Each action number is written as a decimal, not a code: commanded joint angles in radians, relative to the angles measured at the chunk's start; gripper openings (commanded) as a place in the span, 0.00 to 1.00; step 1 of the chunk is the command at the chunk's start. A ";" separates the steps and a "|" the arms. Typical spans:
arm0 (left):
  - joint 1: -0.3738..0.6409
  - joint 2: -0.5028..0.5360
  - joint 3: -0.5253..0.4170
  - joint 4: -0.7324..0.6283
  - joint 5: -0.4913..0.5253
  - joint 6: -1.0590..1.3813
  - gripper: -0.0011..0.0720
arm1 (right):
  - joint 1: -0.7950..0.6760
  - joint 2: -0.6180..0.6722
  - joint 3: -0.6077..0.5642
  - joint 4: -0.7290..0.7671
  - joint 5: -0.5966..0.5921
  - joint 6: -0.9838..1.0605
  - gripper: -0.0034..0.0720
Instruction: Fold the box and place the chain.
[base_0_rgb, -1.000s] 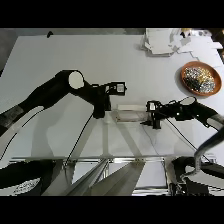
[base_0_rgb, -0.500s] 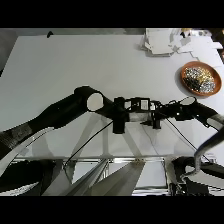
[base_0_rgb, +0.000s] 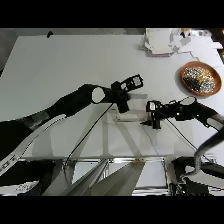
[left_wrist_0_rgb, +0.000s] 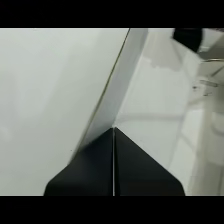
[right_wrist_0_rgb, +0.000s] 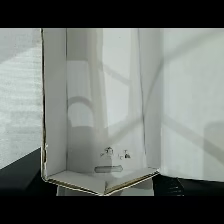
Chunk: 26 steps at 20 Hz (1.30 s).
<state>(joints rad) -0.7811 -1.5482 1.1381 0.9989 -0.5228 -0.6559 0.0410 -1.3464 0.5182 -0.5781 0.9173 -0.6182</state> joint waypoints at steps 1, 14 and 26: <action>0.035 -0.068 0.000 -0.005 0.052 -0.011 0.02 | 0.000 0.001 0.001 0.000 -0.001 0.000 0.72; 0.092 0.226 -0.020 0.293 -0.540 -0.107 0.02 | 0.000 0.001 0.001 0.000 -0.001 0.000 0.72; 0.155 0.174 -0.340 -0.011 -0.285 0.342 0.02 | 0.000 0.001 0.001 -0.001 -0.001 0.000 0.72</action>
<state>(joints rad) -0.6415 -1.3537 0.8387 1.0248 -0.8391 -0.3656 0.0410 -1.3464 0.5182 -0.5789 0.9165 -0.6189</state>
